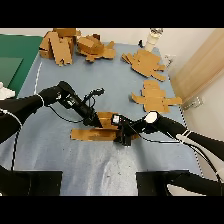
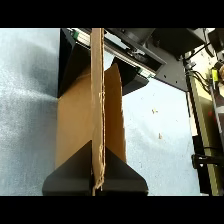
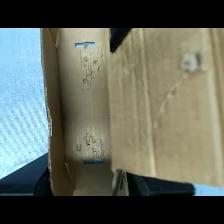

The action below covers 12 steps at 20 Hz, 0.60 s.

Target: Fold the box.

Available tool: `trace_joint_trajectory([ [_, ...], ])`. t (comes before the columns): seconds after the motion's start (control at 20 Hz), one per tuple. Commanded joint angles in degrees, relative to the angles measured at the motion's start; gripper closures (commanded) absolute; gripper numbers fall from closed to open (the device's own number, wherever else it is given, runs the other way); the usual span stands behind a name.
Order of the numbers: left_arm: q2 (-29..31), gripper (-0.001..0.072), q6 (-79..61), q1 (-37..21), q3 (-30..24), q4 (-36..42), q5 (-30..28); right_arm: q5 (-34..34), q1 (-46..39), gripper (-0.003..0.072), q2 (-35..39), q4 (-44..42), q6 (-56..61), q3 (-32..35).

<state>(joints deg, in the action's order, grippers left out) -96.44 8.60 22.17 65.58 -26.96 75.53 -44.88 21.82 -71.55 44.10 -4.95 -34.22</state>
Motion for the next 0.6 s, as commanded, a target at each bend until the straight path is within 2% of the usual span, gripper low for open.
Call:
trace_joint_trajectory([
  [0.0,0.0,0.0699,0.0,0.0,0.1,0.0,-0.2,-0.1,0.1,0.0219,-0.1,0.3,0.1,0.0],
  [0.55,0.0,0.0699,0.0,-0.1,0.2,-0.1,-0.6,-0.8,0.1,0.0219,-0.1,0.3,0.1,0.0],
])
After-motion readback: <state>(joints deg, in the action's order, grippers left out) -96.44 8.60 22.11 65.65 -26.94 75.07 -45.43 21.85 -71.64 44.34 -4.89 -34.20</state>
